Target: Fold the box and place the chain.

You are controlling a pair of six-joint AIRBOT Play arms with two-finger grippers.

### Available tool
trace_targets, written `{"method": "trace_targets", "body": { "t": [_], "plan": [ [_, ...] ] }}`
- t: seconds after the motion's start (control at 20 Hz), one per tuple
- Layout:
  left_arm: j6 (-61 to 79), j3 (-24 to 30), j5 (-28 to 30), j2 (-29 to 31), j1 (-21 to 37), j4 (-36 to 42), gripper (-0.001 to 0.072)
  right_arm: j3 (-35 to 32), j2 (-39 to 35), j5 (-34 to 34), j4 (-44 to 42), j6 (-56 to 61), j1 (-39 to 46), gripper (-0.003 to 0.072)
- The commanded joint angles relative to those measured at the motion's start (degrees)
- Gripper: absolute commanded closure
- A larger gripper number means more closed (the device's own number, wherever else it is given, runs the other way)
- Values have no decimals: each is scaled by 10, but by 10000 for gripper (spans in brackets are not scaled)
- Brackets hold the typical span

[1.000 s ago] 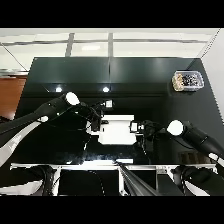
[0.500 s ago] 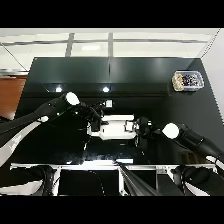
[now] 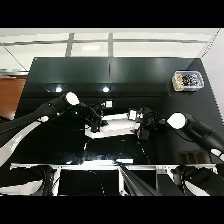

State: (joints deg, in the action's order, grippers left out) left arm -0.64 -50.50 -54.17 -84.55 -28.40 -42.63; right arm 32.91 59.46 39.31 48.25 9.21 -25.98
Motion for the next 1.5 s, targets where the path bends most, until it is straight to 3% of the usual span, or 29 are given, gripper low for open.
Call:
{"method": "trace_targets", "body": {
  "t": [0.0, 0.55, 0.95, 1.45],
  "plan": [
    [0, 0, -1, 0, 0, 0, 681, 6, 0, 21, -17, -10, 16, 54],
    [0, 0, 7, 0, 0, 0, 681, -14, 7, 23, -85, -64, 16, 54],
    [0, 0, 15, 0, 0, 0, 681, -56, 38, 5, -205, -227, 16, 54],
    [0, 0, 15, 0, 0, 0, 681, -55, 93, 1, -205, -279, 16, 55]
  ]
}}
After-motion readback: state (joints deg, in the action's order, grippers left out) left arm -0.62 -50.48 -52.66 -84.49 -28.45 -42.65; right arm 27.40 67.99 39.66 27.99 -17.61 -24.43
